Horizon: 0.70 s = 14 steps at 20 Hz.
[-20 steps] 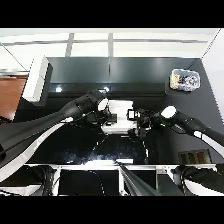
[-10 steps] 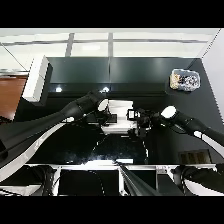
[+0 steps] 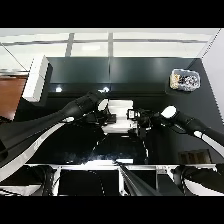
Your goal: Fold the box and place the chain.
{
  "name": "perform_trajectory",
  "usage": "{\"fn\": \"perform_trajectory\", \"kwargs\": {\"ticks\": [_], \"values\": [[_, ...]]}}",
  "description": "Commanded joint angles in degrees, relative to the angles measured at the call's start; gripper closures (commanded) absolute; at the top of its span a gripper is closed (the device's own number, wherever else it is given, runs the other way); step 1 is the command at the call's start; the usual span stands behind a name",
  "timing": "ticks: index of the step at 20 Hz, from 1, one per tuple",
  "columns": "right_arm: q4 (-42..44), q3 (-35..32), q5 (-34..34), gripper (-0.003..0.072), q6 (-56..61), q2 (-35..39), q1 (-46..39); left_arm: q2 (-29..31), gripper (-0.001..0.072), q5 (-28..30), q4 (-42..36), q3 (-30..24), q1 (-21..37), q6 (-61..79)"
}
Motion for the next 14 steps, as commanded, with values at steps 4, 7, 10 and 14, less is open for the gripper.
{"fn": "perform_trajectory", "kwargs": {"ticks": [4, 7, 10, 14], "values": [[-1.11, -0.02, 0.17, 0.0066, 4.42, 4.20, -0.20, -0.02, 0.0678, -0.17, 0.15, 0.04, 0.04, 0.13], [-1.70, -0.02, 0.17, 0.0066, 4.37, 7.17, -0.20, -0.02, 0.0678, -0.17, 0.17, 0.04, 0.04, 0.15], [-9.51, -0.02, 1.38, 0.0068, 4.39, 7.32, -0.17, -0.02, 0.0678, -0.17, 0.15, 0.04, 0.04, 0.15], [-10.58, -0.02, 2.34, 0.0076, 4.17, 7.32, -0.13, -0.02, 0.0678, -1.62, 0.17, 0.04, 0.04, 0.42]]}}
